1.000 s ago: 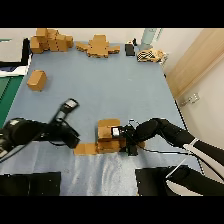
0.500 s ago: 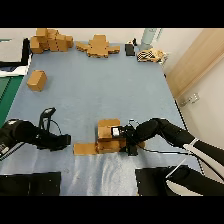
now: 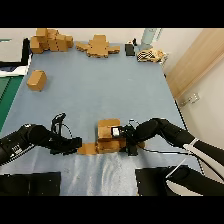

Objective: Fold the box.

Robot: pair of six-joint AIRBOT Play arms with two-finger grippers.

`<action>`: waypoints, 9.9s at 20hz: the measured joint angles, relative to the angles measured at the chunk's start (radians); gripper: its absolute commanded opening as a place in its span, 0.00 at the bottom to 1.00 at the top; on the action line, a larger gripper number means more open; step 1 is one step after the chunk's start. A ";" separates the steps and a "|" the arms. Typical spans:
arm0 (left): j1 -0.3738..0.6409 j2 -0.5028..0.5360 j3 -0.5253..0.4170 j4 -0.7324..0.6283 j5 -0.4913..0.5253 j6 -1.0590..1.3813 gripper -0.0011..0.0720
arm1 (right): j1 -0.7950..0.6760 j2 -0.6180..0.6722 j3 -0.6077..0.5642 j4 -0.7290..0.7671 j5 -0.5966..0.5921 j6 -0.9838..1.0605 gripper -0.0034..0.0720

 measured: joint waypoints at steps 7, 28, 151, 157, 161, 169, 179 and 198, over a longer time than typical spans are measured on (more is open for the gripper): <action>-0.096 -0.043 -0.001 -0.051 0.106 -0.013 0.03 | 0.000 0.000 0.000 0.000 0.000 0.000 0.70; -0.166 -0.094 0.092 -0.150 0.203 0.062 0.51 | 0.000 0.000 0.000 0.000 0.000 0.000 0.70; 0.253 -0.607 0.762 -0.186 -0.605 0.457 0.03 | -0.001 0.000 0.001 0.000 0.000 0.000 0.70; 0.280 -0.565 0.693 -0.193 -0.591 1.030 0.03 | -0.001 0.000 0.001 0.000 0.000 0.000 0.70; 0.241 -0.456 0.555 -0.154 -0.442 1.234 0.03 | -0.001 0.000 0.001 0.000 0.000 0.000 0.70; 0.156 -0.294 0.192 -0.497 -0.114 1.952 0.95 | -0.001 0.000 0.001 0.000 0.000 0.000 0.70; -0.006 -0.348 0.109 -0.547 0.107 2.099 0.95 | -0.001 0.000 0.001 0.000 0.000 0.000 0.70; -0.126 -0.369 0.117 -0.577 0.292 2.106 0.95 | -0.001 0.000 0.001 0.001 0.000 0.002 0.70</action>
